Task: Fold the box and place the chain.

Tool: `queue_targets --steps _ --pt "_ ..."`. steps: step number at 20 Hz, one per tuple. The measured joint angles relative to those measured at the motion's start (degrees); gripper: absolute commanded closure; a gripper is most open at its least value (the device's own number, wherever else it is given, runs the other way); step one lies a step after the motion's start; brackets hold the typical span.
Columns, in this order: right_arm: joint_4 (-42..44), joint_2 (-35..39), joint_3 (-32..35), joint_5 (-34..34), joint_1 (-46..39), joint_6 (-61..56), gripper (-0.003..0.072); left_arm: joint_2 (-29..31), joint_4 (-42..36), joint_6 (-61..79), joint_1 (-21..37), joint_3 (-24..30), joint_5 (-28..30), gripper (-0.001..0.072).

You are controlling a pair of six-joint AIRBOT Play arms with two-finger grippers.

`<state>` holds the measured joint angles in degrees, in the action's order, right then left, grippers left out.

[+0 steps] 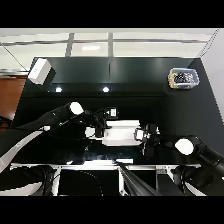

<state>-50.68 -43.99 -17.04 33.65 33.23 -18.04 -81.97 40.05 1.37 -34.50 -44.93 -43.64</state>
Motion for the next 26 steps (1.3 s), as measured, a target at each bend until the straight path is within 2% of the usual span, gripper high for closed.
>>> queue_targets --steps 4,8,20,26 --pt "-2.71 -0.13 -3.93 2.93 -1.16 -0.87 -0.0026 -0.02 0.00 0.04 0.00 0.00 0.04 0.0683" --pt "-1.33 -0.72 -5.77 5.20 -4.85 -0.24 -0.0026 -0.02 0.00 0.07 0.00 0.00 0.04 0.0684" --pt "15.87 -9.60 -7.23 7.80 -12.15 18.75 -0.0026 -0.02 -0.02 0.11 0.00 0.00 0.02 0.0683" --pt "19.30 -13.51 -7.26 10.10 -13.66 27.10 -0.0026 -0.02 -0.02 0.07 0.00 0.00 -0.02 0.0683"
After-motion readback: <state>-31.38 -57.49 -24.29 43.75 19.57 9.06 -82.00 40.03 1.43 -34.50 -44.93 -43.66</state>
